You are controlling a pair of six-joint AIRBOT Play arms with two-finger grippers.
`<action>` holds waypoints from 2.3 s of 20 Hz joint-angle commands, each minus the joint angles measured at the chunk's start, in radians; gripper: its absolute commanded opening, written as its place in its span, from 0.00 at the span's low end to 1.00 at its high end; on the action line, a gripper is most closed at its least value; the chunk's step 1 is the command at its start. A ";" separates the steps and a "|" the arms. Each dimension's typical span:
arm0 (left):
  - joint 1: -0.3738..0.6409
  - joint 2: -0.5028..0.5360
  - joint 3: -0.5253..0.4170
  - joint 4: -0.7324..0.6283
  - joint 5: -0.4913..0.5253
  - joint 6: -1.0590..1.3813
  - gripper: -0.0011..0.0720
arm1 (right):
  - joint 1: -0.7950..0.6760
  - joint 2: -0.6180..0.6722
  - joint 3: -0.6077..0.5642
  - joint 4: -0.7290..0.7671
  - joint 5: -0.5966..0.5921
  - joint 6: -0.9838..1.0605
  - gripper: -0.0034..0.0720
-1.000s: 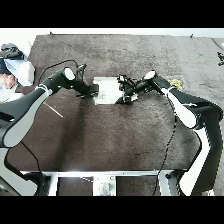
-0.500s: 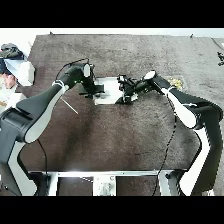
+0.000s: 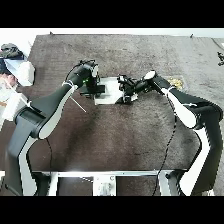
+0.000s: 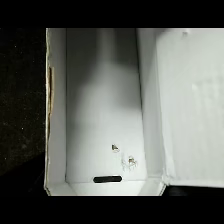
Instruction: Fold the box and place the chain.
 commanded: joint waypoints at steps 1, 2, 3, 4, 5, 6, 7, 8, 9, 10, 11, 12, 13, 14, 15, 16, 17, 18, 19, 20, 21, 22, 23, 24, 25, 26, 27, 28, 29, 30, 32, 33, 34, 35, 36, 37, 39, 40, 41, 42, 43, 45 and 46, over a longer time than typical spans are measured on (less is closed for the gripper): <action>-0.001 -0.015 0.013 0.023 -0.017 -0.034 0.40 | 0.001 0.000 0.000 0.000 0.001 0.000 0.60; -0.001 -0.021 0.015 0.023 -0.017 -0.034 0.39 | 0.001 0.000 0.000 0.000 0.001 0.000 0.60; -0.001 -0.026 0.015 0.023 -0.018 -0.032 0.27 | 0.001 0.000 0.000 0.000 0.001 0.000 0.60; -0.001 -0.028 0.015 0.023 -0.019 -0.022 0.22 | 0.001 0.000 0.000 0.000 0.001 0.000 0.60; -0.001 -0.029 0.015 0.023 -0.016 -0.006 0.15 | 0.001 0.000 0.000 0.000 0.001 0.000 0.60; -0.001 -0.029 0.015 0.024 -0.014 -0.007 0.15 | 0.001 0.000 0.000 0.000 0.001 0.000 0.60; -0.001 -0.029 0.015 0.028 -0.017 0.002 0.04 | 0.001 0.000 0.000 0.000 0.001 0.000 0.60; -0.001 -0.029 0.015 0.031 -0.017 0.018 0.03 | 0.001 0.000 0.000 0.000 0.001 0.000 0.60; -0.001 -0.029 0.015 0.031 -0.016 0.019 0.03 | 0.001 0.000 0.000 0.000 0.001 0.000 0.60; -0.001 -0.029 0.015 0.031 -0.016 0.021 0.03 | 0.001 0.000 0.000 0.000 0.001 0.000 0.60; -0.001 -0.029 0.015 0.031 -0.019 0.020 0.03 | 0.001 0.000 0.000 0.000 0.001 0.000 0.60; -0.001 -0.029 0.015 0.030 -0.018 0.020 0.03 | 0.001 0.000 0.000 0.000 0.001 0.000 0.60; -0.001 -0.029 0.015 0.026 -0.013 0.028 0.03 | 0.001 0.000 0.000 0.000 0.001 0.000 0.60; -0.001 -0.028 0.015 0.021 -0.011 0.051 0.21 | 0.001 0.000 0.000 0.000 0.001 0.000 0.60; -0.001 -0.028 0.015 0.016 -0.017 0.064 0.37 | 0.001 0.000 0.000 0.000 0.001 0.000 0.60; -0.001 -0.026 0.015 0.016 -0.020 0.076 0.37 | 0.001 0.000 0.000 0.000 0.001 0.000 0.60; -0.001 -0.023 0.015 0.011 -0.027 0.088 0.37 | 0.001 0.000 0.000 0.000 0.001 0.000 0.60; -0.001 -0.019 0.015 -0.004 -0.035 0.107 0.37 | 0.001 0.000 0.000 0.000 0.001 0.000 0.60; -0.001 -0.013 0.016 -0.015 -0.039 0.129 0.38 | 0.001 0.000 0.000 0.000 0.001 0.000 0.60; -0.001 -0.011 0.026 -0.023 -0.056 0.145 0.38 | 0.001 0.000 0.000 0.000 0.001 0.000 0.60; -0.001 -0.009 0.036 -0.028 -0.074 0.163 0.38 | 0.001 0.000 0.000 0.000 0.001 0.000 0.60; -0.001 -0.009 0.055 -0.044 -0.092 0.188 0.38 | 0.001 0.000 0.000 0.000 0.001 0.000 0.60; -0.001 -0.008 0.076 -0.078 -0.100 0.238 0.38 | 0.001 0.000 0.000 0.000 0.001 0.000 0.60; -0.001 -0.005 0.093 -0.097 -0.117 0.265 0.38 | 0.001 0.000 0.000 0.000 0.001 0.000 0.60; 0.000 0.007 0.097 -0.098 -0.129 0.279 0.47 | 0.001 0.000 0.000 0.000 0.001 0.000 0.60; 0.002 0.019 0.098 -0.098 -0.137 0.291 0.57 | 0.001 0.000 0.000 0.000 0.001 0.000 0.60; 0.004 0.036 0.098 -0.098 -0.142 0.311 0.59 | 0.001 0.000 0.000 0.000 0.001 0.000 0.60; 0.005 0.052 0.097 -0.097 -0.146 0.322 0.59 | 0.001 0.000 0.000 0.000 0.001 0.000 0.60; 0.005 0.072 0.098 -0.085 -0.152 0.345 0.59 | 0.001 0.000 0.000 0.000 0.001 0.000 0.60; 0.005 0.097 0.096 -0.072 -0.161 0.371 0.59 | 0.001 0.000 0.000 0.000 0.001 0.000 0.60; 0.005 0.139 0.093 -0.051 -0.161 0.431 0.59 | 0.001 0.000 0.000 0.000 0.001 0.000 0.60; 0.005 0.154 0.090 -0.035 -0.140 0.439 0.59 | 0.001 0.000 0.000 0.000 0.001 0.000 0.60; 0.005 0.177 0.074 -0.015 -0.109 0.442 0.47 | 0.001 0.000 0.000 0.000 0.001 0.000 0.60; 0.005 0.211 0.040 0.000 -0.071 0.441 0.19 | 0.001 0.000 0.000 0.000 0.001 0.000 0.60; 0.005 0.244 -0.001 0.013 -0.031 0.442 0.05 | 0.001 0.000 0.000 0.000 0.001 0.000 0.60; 0.005 0.281 -0.051 0.024 0.014 0.442 0.04 | 0.001 0.000 0.000 0.000 0.001 0.000 0.60; 0.013 0.334 -0.131 0.040 0.066 0.443 0.04 | 0.001 0.000 0.000 0.000 0.001 0.000 0.60; 0.025 0.351 -0.164 0.039 0.081 0.449 0.04 | 0.001 0.000 0.000 0.000 0.001 0.000 0.60; 0.042 0.375 -0.206 0.038 0.102 0.460 0.04 | 0.001 0.000 0.000 0.000 0.002 0.000 0.60; 0.062 0.406 -0.261 0.037 0.140 0.467 0.04 | 0.001 0.000 0.000 0.000 0.002 0.000 0.60; 0.082 0.443 -0.328 0.024 0.205 0.491 0.03 | 0.001 0.000 0.000 0.000 0.001 0.000 0.60; 0.128 0.544 -0.519 -0.063 0.453 0.688 0.03 | 0.001 0.000 0.000 0.000 0.001 0.000 0.60; 0.152 0.587 -0.612 -0.167 0.560 0.837 0.03 | 0.001 0.000 0.000 0.000 0.001 0.000 0.60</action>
